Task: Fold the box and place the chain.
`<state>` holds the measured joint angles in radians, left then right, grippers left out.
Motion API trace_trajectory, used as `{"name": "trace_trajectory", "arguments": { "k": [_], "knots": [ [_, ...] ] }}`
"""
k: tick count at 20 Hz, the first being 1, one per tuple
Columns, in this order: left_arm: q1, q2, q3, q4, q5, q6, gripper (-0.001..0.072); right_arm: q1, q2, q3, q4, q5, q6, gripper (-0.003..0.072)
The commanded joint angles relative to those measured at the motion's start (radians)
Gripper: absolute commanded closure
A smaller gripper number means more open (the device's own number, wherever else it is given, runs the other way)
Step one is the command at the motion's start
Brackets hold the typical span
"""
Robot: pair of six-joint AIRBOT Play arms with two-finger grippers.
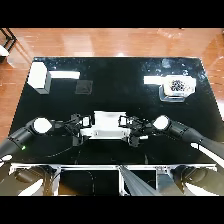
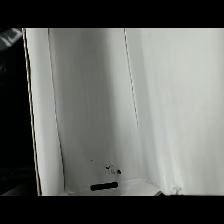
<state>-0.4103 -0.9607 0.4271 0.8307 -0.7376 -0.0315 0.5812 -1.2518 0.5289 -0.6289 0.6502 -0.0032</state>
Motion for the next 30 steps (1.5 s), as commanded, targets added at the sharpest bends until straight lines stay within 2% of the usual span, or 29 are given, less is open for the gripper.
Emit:
{"name": "trace_trajectory", "arguments": {
  "k": [1, 3, 12, 14, 16, 21, 23, 24, 25, 28, 29, 30],
  "knots": [
    [-0.039, -0.001, 0.0, -0.006, 0.043, 0.006, 0.009, 0.0, -0.001, 0.0, 0.0, 0.0, 0.0, 0.0162],
    [-0.067, -0.004, 0.0, -0.005, 0.063, 0.006, 0.009, 0.0, -0.001, 0.0, 0.0, 0.0, 0.0, 0.0162],
    [-0.068, -0.021, 0.002, 0.042, 0.049, -0.001, 0.0106, 0.0, -0.001, 0.0, 0.0, 0.0, 0.0, 0.0162],
    [-0.068, -0.025, 0.005, 0.021, 0.052, -0.001, 0.0175, 0.0, -0.001, 0.0, 0.0, 0.0, 0.0, 0.0162],
    [-0.068, -0.03, 0.007, 0.016, 0.052, -0.001, 0.0178, 0.0, -0.001, 0.0, 0.0, 0.0, 0.0, 0.0162],
    [-0.068, -0.053, 0.013, -0.007, 0.035, -0.001, 0.0365, 0.0, -0.001, 0.0, 0.0, 0.0, 0.0, 0.0162],
    [-0.067, -0.056, 0.02, -0.024, 0.04, -0.002, 0.038, 0.0, -0.001, 0.0, 0.0, 0.0, 0.0, 0.0162],
    [-0.067, -0.056, 0.021, -0.033, 0.047, -0.002, 0.0438, 0.0, -0.001, 0.0, 0.0, 0.0, 0.0, 0.0162],
    [-0.068, -0.056, 0.021, -0.034, 0.047, -0.002, 0.0463, 0.0, -0.001, 0.0, 0.0, 0.0, 0.0, 0.0162],
    [-0.068, -0.058, 0.021, -0.098, 0.039, -0.002, 0.0468, 0.0, -0.001, 0.0, 0.0, 0.0, 0.0, 0.0162],
    [-0.068, -0.063, 0.021, -0.129, 0.034, -0.002, 0.0492, 0.0, -0.001, 0.0, 0.0, 0.0, 0.0, 0.0162],
    [-0.069, -0.072, 0.021, -0.151, 0.024, -0.002, 0.0548, 0.0, -0.001, 0.0, 0.0, 0.0, 0.0, 0.0162]
  ]
}}
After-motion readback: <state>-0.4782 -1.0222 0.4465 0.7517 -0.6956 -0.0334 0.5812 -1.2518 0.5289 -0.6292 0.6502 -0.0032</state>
